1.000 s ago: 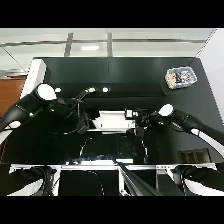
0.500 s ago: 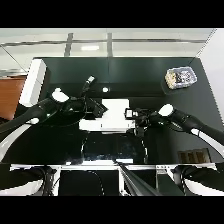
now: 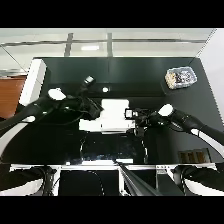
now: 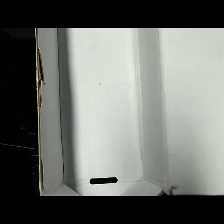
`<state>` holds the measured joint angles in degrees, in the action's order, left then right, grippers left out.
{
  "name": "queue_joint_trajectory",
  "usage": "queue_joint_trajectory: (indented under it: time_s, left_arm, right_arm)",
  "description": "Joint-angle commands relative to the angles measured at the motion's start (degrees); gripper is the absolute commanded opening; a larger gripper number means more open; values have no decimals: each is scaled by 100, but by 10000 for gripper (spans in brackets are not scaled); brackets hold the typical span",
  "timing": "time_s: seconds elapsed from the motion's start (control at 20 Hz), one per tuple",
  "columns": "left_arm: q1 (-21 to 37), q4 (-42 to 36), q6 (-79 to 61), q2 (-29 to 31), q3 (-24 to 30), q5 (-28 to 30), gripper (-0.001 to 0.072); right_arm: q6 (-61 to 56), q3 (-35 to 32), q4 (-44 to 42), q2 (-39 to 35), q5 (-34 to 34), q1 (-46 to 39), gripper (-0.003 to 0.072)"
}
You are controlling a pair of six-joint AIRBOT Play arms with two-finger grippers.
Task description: Fold the box and place the chain.
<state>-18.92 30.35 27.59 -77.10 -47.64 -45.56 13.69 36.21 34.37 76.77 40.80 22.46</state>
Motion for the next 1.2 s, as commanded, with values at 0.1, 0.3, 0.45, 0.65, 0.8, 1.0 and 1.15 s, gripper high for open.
queue_joint_trajectory:
  time_s: [0.1, 0.3, 0.45, 0.65, 0.8, 1.0, 1.15]
  left_arm:
    - [426, 254, -1502, 1482, 614, -748, 26]
    - [385, 656, -3338, 1543, 1405, -514, 695]
    - [254, 890, -4266, 1340, 1585, -4, 712]
    - [-44, 1067, -4723, 887, 1460, 118, 706]
    - [-125, 809, -4723, 514, 1298, 52, 675]
    - [-184, 127, -4736, 461, 1224, -164, 400]
    - [-323, -109, -4734, 455, 1224, -275, 264]
  right_arm:
    - [4, -4, -2, 4, 0, 4, 80]
    - [4, -4, -2, 4, 0, 4, 80]
    - [4, -4, -2, 4, 0, 4, 80]
    - [4, -4, -4, 4, 2, 4, 80]
    - [4, -4, -4, 4, 0, 4, 80]
    - [4, -4, -2, 4, 0, 4, 80]
    - [4, -4, -2, 4, 2, 4, 80]
